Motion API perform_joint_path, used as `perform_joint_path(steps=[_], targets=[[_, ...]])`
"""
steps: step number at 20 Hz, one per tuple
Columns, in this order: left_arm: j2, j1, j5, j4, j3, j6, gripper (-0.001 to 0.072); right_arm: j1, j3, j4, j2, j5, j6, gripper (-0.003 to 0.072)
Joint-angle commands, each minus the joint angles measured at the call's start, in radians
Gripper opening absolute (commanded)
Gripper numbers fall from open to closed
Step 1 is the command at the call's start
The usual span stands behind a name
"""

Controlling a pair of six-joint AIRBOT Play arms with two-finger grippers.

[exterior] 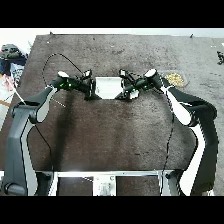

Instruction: Fold the box and place the chain.

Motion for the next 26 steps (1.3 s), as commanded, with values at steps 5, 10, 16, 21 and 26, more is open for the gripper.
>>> perform_joint_path(steps=[5,10,16,21,26], targets=[[0.0,-0.001,0.0,0.0,0.0,0.0,0.0455,0.0,0.001,0.0,0.0,-0.001,0.0,0.0506],[0.0,-0.001,0.0,0.0,0.0,0.0,0.0455,0.0,0.001,0.001,0.003,0.0,0.001,0.0514],[0.0,-0.001,0.0,0.0,0.0,0.0,0.0455,-0.013,0.001,-0.005,0.023,0.02,0.001,0.072],[0.0,-0.001,0.0,0.0,0.0,0.0,0.0454,-0.044,0.001,-0.058,0.045,0.057,0.001,0.072],[0.0,-0.001,0.0,0.0,0.0,0.0,0.0455,-0.072,0.001,-0.072,0.072,0.125,0.004,0.072]])
